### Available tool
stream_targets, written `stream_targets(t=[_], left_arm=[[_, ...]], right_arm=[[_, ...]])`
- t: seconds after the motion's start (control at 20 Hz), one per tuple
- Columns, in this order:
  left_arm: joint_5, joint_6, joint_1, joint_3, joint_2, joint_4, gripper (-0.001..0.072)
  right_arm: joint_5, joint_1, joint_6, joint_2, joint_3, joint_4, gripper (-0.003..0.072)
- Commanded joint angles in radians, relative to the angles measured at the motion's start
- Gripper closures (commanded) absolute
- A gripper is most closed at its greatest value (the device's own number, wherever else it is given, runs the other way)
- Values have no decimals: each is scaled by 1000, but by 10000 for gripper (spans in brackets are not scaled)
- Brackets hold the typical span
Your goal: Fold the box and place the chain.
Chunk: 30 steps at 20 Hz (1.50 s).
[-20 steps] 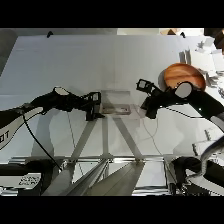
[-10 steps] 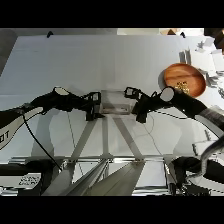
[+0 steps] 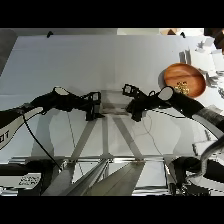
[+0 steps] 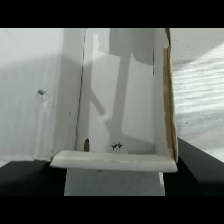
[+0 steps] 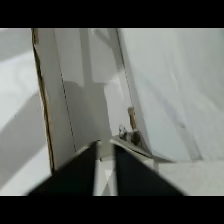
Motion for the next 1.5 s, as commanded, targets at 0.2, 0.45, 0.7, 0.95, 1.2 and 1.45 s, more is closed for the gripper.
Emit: stream_targets(t=[0.2, 0.45, 0.7, 0.95, 1.2, 1.45], left_arm=[[0, 0, 0, 0, 0, 0, 371], [0, 0, -1, 0, 0, 0, 371], [0, 0, -1, 0, 0, 0, 371], [0, 0, -1, 0, 0, 0, 371], [0, 0, -1, 0, 0, 0, 371], [0, 0, -1, 0, 0, 0, 371]], right_arm=[[0, 1, -34, -34, 1, 38, 382], [14, 1, -2, 16, 1, -27, 675], [113, 0, 235, 183, 1, -249, 676], [142, -80, 710, 355, 1, -488, 676], [223, -255, 939, 344, -56, -427, 680], [96, -336, 943, 327, -220, -306, 681]])
